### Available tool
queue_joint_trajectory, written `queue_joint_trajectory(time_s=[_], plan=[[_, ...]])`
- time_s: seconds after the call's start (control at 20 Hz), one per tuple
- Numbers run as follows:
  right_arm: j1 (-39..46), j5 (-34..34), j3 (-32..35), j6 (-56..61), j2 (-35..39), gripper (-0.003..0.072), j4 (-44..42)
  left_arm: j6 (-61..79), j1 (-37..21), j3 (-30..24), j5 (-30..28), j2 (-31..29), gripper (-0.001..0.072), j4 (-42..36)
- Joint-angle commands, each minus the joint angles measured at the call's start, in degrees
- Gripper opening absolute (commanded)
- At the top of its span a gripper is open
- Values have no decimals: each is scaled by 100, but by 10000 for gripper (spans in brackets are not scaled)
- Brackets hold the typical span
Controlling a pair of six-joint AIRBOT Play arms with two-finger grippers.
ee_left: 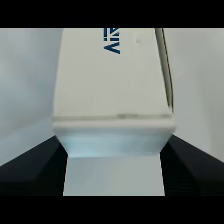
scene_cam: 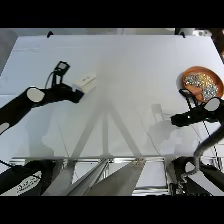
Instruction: Fold the box and place the chain.
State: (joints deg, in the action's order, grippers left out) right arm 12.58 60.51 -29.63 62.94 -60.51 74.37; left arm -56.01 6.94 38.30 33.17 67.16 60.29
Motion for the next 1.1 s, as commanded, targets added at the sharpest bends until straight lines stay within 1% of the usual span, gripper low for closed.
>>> queue_joint_trajectory(time_s=[0.0,0.05,0.15,0.3,0.45,0.5,0.6,0.65,0.75,0.8,0.85,0.9,1.05], plan=[[4,-4,-7,0,-2,11,0,-2240,-1172,2,1405,-22,2,2422],[4,-4,-7,0,-2,11,0,-2243,-1386,-2,1628,-22,2,2588],[4,-4,-7,0,-2,11,0,-2245,-1648,-2,1869,-20,3,2608],[4,-4,-7,0,-2,11,0,-2251,-1777,-2,2188,-20,3,2612],[4,-4,-7,0,-2,11,0,-2251,-1775,-2,2485,-20,10,2699],[4,-4,-7,0,-2,11,0,-2249,-1775,-2,2568,-20,81,2697],[4,-4,-7,0,-2,11,0,-2249,-1775,-2,2649,-22,408,2697],[4,-4,-7,0,-2,11,0,-2251,-1775,-2,2671,-22,505,2697],[4,-4,-4,0,-2,11,0,-2249,-1775,-2,2693,-22,521,2697],[4,-4,-7,0,-2,11,0,-2251,-1775,-2,2693,-22,599,2697],[4,-4,-7,0,-2,11,0,-2269,-1775,-2,2693,-22,703,2697],[4,-4,-7,0,-2,11,0,-2269,-1775,0,2710,-24,693,2697],[4,-2,-7,0,-2,11,0,-2269,-1775,2,2752,-120,693,2697]])
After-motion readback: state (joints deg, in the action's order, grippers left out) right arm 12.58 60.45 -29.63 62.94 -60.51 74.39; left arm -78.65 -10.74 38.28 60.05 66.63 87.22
